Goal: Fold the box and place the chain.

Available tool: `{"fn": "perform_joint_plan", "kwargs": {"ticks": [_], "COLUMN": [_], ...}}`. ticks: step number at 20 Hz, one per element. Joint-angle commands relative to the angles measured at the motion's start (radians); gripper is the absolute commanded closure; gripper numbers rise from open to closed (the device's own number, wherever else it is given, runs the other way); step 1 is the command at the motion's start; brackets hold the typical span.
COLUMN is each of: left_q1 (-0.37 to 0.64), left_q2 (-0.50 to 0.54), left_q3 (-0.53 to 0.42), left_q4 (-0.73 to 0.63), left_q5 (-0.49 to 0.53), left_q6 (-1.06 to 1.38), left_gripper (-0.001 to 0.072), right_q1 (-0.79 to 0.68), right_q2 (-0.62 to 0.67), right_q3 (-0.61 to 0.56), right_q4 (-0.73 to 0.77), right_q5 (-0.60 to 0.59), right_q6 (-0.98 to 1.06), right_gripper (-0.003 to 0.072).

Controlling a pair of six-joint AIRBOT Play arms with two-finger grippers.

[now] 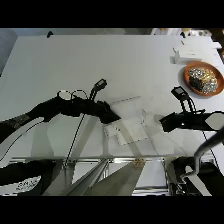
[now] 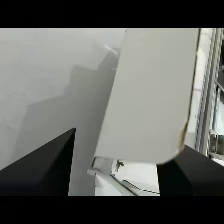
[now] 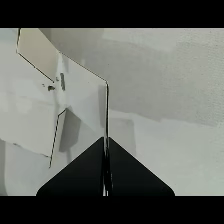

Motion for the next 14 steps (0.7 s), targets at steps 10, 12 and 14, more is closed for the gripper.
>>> {"fn": "perform_joint_plan", "kwargs": {"ticks": [10,12,14], "left_q1": [-0.045,-0.045,-0.046], "left_q2": [-0.080,-0.080,-0.080], "left_q3": [0.057,0.073,0.081], "left_q4": [-0.008,0.000,0.018], "left_q5": [0.022,0.039,0.060], "left_q6": [0.064,0.093,0.119], "left_gripper": [0.0690,0.0705,0.0706], "right_q1": [0.001,0.001,0.001], "right_q2": [0.001,0.001,0.001], "right_q3": [0.000,0.000,0.000], "right_q4": [0.000,0.000,0.000], "right_q5": [0.010,0.029,0.038], "right_q6": [0.001,0.000,0.000], "right_gripper": [0.0666,0.0666,0.0628]}}
